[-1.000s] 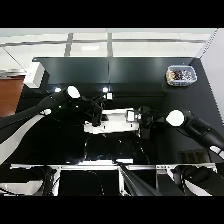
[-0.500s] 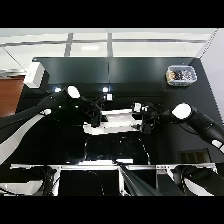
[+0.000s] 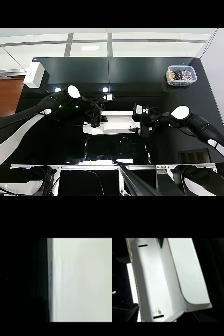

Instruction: Fold the box and place the chain.

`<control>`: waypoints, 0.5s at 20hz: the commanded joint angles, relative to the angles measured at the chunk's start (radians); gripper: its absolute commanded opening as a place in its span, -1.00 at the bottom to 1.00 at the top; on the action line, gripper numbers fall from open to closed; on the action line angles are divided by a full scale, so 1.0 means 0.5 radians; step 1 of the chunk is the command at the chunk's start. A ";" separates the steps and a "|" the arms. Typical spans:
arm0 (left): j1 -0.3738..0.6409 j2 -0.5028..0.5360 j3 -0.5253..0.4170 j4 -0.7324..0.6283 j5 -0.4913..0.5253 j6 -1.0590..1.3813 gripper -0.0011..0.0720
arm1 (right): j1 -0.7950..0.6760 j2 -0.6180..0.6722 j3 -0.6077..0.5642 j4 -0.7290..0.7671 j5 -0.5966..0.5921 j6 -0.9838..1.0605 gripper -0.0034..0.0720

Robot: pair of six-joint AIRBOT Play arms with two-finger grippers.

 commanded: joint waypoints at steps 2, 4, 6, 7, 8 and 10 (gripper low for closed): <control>-0.001 0.002 0.002 -0.006 0.049 0.006 -0.89 | 0.034 -0.018 -0.092 0.094 0.003 -0.256 0.93; -0.002 0.002 0.002 -0.006 0.047 0.006 -0.89 | 0.034 -0.047 -0.091 0.094 -0.043 -0.262 0.93; -0.002 0.002 0.002 -0.007 0.045 0.006 -0.89 | 0.034 -0.074 -0.091 0.094 -0.050 -0.262 0.93; -0.002 0.002 0.002 -0.007 0.045 0.005 -0.89 | 0.034 -0.088 -0.091 0.094 -0.048 -0.262 0.93; -0.002 0.002 0.002 -0.007 0.045 0.006 -0.89 | 0.034 -0.105 -0.091 0.093 -0.049 -0.262 0.93; -0.002 0.002 0.002 -0.007 0.045 0.005 -0.89 | 0.034 -0.135 -0.090 0.102 -0.049 -0.244 0.93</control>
